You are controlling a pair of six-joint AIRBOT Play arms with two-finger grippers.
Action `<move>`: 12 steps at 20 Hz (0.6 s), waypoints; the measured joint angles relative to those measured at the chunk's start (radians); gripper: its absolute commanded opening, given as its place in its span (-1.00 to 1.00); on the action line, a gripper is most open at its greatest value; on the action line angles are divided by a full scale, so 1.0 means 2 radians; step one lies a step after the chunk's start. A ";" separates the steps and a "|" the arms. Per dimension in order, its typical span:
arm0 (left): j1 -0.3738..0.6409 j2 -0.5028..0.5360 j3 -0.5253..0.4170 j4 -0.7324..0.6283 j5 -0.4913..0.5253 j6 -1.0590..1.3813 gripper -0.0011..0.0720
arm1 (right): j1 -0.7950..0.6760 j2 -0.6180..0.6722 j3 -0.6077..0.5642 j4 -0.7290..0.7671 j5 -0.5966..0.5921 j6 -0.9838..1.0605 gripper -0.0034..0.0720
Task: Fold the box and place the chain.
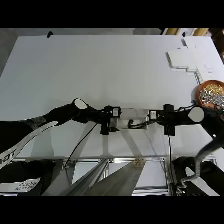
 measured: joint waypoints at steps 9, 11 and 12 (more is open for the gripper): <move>0.000 0.000 0.000 0.000 0.000 0.000 -0.40 | 0.044 0.110 0.000 0.129 0.050 -0.007 -0.87; 0.000 0.000 0.000 0.000 0.000 0.000 -0.40 | 0.070 0.117 0.000 0.163 0.047 -0.009 -0.87; 0.000 0.000 0.000 0.000 0.000 0.000 -0.40 | 0.084 0.119 0.000 0.182 0.039 -0.011 -0.87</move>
